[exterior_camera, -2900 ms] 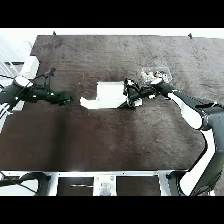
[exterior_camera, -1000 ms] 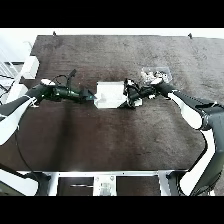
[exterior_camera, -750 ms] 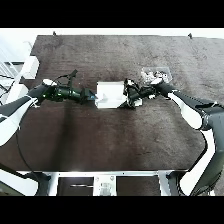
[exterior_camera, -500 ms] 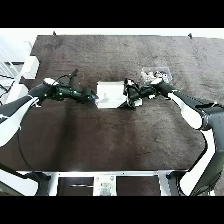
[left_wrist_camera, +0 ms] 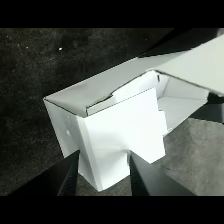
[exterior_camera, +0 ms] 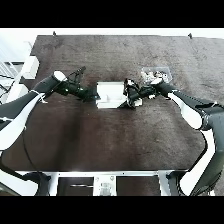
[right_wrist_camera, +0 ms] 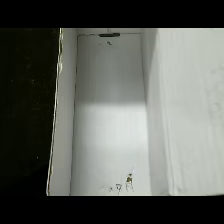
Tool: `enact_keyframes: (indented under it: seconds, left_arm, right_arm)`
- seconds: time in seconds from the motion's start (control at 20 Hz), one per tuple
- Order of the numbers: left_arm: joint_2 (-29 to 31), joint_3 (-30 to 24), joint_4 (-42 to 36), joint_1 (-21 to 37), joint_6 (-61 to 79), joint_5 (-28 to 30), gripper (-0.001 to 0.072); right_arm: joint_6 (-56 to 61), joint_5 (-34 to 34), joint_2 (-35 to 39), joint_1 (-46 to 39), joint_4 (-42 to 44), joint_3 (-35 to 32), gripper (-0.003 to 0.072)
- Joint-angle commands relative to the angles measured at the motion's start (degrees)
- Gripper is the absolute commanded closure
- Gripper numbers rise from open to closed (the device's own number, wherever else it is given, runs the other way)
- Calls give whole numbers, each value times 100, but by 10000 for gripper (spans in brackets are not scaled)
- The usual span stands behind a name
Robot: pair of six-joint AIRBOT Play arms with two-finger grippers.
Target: Fold the box and place the chain.
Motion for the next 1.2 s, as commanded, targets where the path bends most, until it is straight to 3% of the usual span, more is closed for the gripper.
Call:
enact_keyframes:
  seconds: [0.0,0.85,1.15]
  left_arm:
    - [0,190,699,-243,-737,210,312]
    - [-48,595,2472,-914,-2518,247,311]
    - [-723,1661,3139,-1121,-3421,-981,312]
  right_arm:
    - [2,0,-2,4,2,-2,146]
    - [2,0,-2,4,4,-2,146]
    - [2,-2,-2,4,4,-2,146]
